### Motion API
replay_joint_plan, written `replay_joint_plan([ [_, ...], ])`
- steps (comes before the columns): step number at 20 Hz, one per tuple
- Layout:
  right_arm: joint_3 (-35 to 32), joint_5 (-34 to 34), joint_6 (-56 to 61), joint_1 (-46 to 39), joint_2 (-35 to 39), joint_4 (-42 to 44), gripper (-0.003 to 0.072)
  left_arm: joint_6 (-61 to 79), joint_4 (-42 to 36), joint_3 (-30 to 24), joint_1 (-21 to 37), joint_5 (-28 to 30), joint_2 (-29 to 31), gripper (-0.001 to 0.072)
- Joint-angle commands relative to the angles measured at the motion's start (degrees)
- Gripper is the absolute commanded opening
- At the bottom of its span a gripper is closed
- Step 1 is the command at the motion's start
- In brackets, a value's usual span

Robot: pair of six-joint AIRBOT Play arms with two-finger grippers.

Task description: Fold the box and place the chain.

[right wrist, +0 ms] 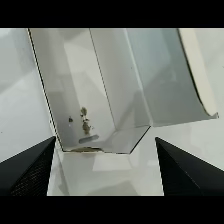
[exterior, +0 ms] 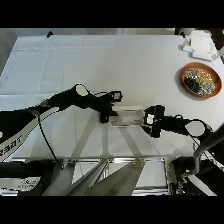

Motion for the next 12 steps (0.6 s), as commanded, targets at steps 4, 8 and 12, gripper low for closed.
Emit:
replay_joint_plan([
  [4, 2.6, 6.1, -4.9, -3.5, -4.5, 4.3, 0.0659, 0.0, 0.0, 0.0, 0.0, 0.0, 0.0, 0.0011],
  [8, 4.9, 7.9, -7.8, -3.5, -8.4, 5.6, 0.0659, 0.0, 0.0, 0.0, 0.0, 0.0, 0.0, 0.0011],
  [12, 7.7, 11.9, -7.8, -4.8, -12.4, 5.9, 0.0659, 0.0, 0.0, 0.0, 0.0, 0.0, 0.0, 0.0011],
])
